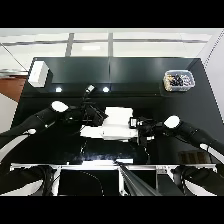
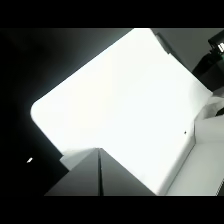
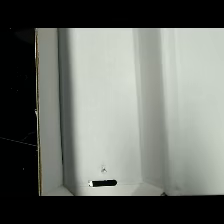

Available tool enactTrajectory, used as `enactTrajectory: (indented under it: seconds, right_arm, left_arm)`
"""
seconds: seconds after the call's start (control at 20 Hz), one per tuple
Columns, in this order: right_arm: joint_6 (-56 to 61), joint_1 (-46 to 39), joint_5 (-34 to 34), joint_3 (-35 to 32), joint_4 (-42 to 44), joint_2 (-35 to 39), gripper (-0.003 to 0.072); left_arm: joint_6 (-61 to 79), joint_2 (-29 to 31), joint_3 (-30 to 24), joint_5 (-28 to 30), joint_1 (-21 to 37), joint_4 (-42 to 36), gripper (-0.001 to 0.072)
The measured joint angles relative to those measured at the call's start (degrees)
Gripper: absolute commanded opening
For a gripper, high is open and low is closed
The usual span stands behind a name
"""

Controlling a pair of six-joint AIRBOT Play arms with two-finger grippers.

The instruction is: Fold the box and place the chain.

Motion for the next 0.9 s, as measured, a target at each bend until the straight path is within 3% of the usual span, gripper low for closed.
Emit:
enactTrajectory:
  seconds: [0.05,0.1,0.2,0.25,0.45,0.6,0.75,0.9]
  right_arm:
    - [0.02,0.02,0.00,0.00,0.00,0.00,0.0536]
    - [0.00,0.02,0.02,0.00,0.00,0.00,0.0536]
    - [0.02,0.02,0.02,0.00,0.00,0.00,0.0535]
    - [0.00,0.02,0.00,0.00,0.00,0.00,0.0535]
    - [0.02,0.02,0.02,0.00,0.02,0.00,0.0535]
    - [0.00,0.00,0.02,0.00,0.00,0.00,0.0535]
    - [0.00,0.02,0.02,0.00,0.02,0.00,0.0536]
    - [0.02,0.02,0.02,0.00,0.00,0.00,0.0535]
  left_arm:
    - [0.22,0.31,1.33,-1.73,1.07,1.81,0.0046]
    - [0.42,0.79,2.73,-3.37,2.43,3.10,0.0161]
    - [0.59,1.81,5.20,-8.04,5.81,4.90,0.0621]
    - [0.63,2.32,6.16,-10.86,7.72,5.75,0.0712]
    - [0.81,3.61,8.04,-24.20,16.04,12.11,0.0712]
    - [0.92,3.87,7.30,-30.47,18.27,21.46,0.0709]
    - [0.96,4.07,4.83,-30.32,16.04,28.28,0.0710]
    - [1.22,4.20,1.77,-25.75,10.40,32.11,0.0709]
